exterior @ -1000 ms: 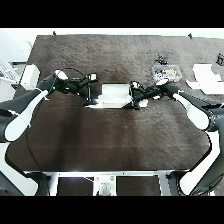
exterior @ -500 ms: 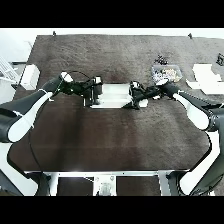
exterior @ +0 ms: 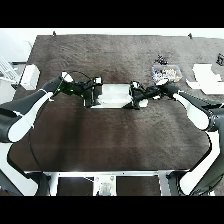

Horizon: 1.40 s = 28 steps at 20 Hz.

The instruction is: Fold the box and place the chain.

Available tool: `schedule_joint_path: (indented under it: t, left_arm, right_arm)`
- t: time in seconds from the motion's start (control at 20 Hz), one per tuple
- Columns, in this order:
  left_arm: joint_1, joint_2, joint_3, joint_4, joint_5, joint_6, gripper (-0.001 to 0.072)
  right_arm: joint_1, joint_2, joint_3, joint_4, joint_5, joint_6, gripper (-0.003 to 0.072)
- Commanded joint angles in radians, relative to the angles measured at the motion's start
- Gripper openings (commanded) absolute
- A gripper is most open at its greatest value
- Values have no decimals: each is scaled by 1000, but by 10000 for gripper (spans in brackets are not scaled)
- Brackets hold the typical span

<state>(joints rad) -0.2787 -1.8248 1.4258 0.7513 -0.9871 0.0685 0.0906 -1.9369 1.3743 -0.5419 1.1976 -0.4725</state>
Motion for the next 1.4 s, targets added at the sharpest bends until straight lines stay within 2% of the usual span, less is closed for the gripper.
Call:
schedule_joint_path:
  t: [0.0,0.05,0.1,0.4,0.6,0.9,0.95,1.0,1.35]
  left_arm:
    - [0,0,0,-8,-18,0,414]
    - [0,0,0,-16,-18,2,285]
    - [0,0,0,-27,-17,8,280]
    - [-22,0,0,-63,-9,19,280]
    - [-42,0,0,-63,31,18,280]
    - [-42,0,0,-169,55,45,282]
    - [-42,-3,0,-179,53,45,288]
    - [-42,-12,0,-192,50,45,380]
    - [-42,-46,0,-237,37,45,380]
  right_arm:
    - [0,0,0,0,0,0,587]
    - [0,0,0,0,0,0,587]
    - [0,0,0,0,0,0,587]
    - [0,0,0,0,0,0,587]
    - [0,0,0,0,0,0,587]
    - [0,0,0,0,0,0,587]
    - [0,0,0,0,0,0,587]
    - [0,0,0,0,0,0,587]
    - [0,0,0,0,0,0,587]
